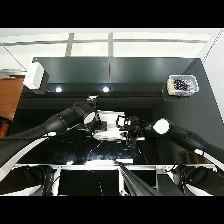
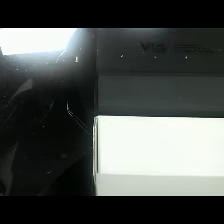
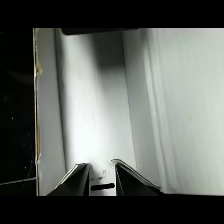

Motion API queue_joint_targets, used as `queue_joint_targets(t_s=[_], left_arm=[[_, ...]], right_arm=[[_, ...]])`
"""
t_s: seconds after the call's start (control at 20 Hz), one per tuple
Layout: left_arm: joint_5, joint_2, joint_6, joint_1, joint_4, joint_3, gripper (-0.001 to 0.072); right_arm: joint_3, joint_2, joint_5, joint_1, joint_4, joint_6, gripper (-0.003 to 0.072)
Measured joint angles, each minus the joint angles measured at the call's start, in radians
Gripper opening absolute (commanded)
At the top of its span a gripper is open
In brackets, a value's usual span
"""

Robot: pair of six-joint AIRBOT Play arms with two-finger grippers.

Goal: Fold the box and place the chain.

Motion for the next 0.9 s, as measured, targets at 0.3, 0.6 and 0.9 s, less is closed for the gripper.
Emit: queue_joint_targets(t_s=[0.3, 0.6, 0.9], left_arm=[[0.004, 0.000, -0.001, 0.000, -0.004, 0.000, 0.0027], [0.004, 0.000, -0.002, 0.000, -0.010, 0.000, 0.0027], [0.004, 0.000, 0.000, 0.000, -0.009, 0.000, 0.0027]], right_arm=[[0.000, -0.014, -0.037, 0.014, 0.021, 0.014, 0.0383], [0.000, -0.011, -0.051, 0.016, 0.019, 0.023, 0.0023], [0.000, 0.134, 0.063, -0.136, -0.097, 0.365, 0.0023]])
